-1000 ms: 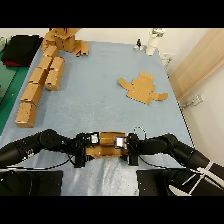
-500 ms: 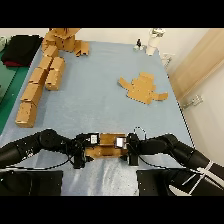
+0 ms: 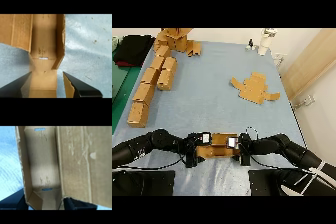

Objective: Fold the box.

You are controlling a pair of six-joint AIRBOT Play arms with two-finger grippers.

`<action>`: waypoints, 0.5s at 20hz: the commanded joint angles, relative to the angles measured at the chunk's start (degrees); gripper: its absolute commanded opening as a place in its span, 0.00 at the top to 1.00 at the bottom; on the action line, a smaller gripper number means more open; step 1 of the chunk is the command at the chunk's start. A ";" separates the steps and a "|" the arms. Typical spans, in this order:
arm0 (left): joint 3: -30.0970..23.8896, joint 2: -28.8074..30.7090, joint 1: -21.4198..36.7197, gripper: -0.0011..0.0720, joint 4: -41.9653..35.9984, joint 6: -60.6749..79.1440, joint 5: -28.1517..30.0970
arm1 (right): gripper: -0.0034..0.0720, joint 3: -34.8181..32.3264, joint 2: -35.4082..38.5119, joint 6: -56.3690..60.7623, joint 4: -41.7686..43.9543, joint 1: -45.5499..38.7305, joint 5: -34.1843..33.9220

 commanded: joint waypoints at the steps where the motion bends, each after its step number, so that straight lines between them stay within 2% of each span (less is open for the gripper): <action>1: 0.22 -0.04 0.02 0.16 -1.68 0.44 1.66 | 0.29 0.04 0.02 0.00 -0.44 0.00 0.02; 10: 1.05 -1.18 -0.44 0.19 -3.72 1.75 1.44 | 0.29 0.02 0.02 0.00 -0.55 0.00 0.02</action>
